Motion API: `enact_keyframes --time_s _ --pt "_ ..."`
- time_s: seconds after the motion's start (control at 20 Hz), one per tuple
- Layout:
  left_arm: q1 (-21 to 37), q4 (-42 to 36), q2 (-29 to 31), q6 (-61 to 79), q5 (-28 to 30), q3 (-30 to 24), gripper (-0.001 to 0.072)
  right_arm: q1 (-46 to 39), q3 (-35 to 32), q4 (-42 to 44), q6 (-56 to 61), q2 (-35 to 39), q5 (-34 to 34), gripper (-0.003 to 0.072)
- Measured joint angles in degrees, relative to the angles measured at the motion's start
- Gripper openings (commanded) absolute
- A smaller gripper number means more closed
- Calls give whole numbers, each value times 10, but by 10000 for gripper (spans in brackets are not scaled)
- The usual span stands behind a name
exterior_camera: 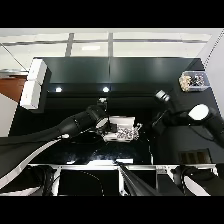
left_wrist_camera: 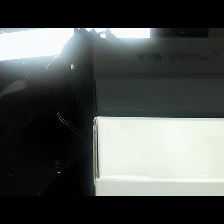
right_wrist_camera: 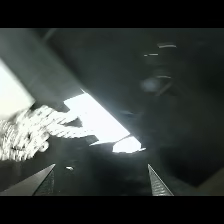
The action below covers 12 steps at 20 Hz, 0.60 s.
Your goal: Fold the box and place the chain.
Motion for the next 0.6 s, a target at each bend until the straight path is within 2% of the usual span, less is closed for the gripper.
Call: enact_keyframes --time_s 0.25,0.6 --pt "0 1 0 0 2 0 28 68 -44 56 -177 -2 -42 720" --pt "0 1 0 0 1 0 27 122 -62 103 -271 -6 -70 720"
